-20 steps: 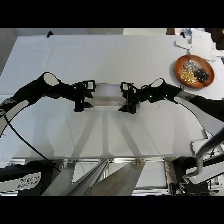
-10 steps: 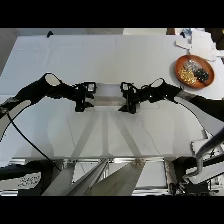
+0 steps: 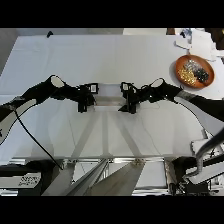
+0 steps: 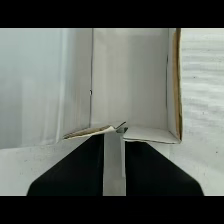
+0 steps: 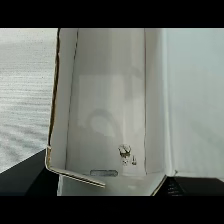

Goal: Fold the box and place the chain.

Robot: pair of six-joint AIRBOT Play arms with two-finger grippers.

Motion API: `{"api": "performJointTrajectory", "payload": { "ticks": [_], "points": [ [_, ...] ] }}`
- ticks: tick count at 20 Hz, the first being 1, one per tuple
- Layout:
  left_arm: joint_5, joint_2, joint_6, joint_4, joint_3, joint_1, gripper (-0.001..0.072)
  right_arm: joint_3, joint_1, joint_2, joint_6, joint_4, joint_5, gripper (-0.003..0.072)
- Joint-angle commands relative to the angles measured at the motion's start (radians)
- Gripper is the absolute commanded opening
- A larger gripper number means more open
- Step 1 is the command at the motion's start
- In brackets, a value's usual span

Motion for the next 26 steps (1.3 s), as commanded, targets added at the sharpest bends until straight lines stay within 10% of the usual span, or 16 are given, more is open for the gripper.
{"api": "performJointTrajectory", "payload": {
  "ticks": [1, 7, 10, 12, 14, 18, 26],
  "points": [
    [-0.006, -0.002, -0.001, -0.024, 0.0, 0.0, 0.0136, 0.0, 0.001, 0.0, 0.0, 0.0, 0.0, 0.0364],
    [-0.016, -0.003, -0.003, -0.163, 0.0, -0.001, 0.0185, 0.0, 0.001, 0.0, 0.0, 0.0, 0.0, 0.0364],
    [-0.016, -0.003, -0.005, -0.163, 0.0, 0.0, 0.0477, 0.0, 0.001, 0.0, 0.0, 0.0, 0.0, 0.0364],
    [-0.015, -0.003, -0.004, -0.163, 0.0, 0.0, 0.0537, 0.0, 0.001, 0.0, 0.0, 0.0, 0.0, 0.0364],
    [-0.016, -0.003, -0.005, -0.163, 0.0, 0.0, 0.0467, 0.0, 0.001, 0.0, 0.0, 0.0, 0.0, 0.0364],
    [-0.031, 0.001, -0.004, -0.163, 0.0, 0.0, 0.0009, 0.0, 0.001, 0.0, 0.0, 0.0, 0.0, 0.0364],
    [-0.113, 0.149, -0.008, -0.144, 0.0, 0.083, 0.001, 0.0, 0.001, 0.0, 0.0, 0.0, 0.0, 0.0364]
  ]
}}
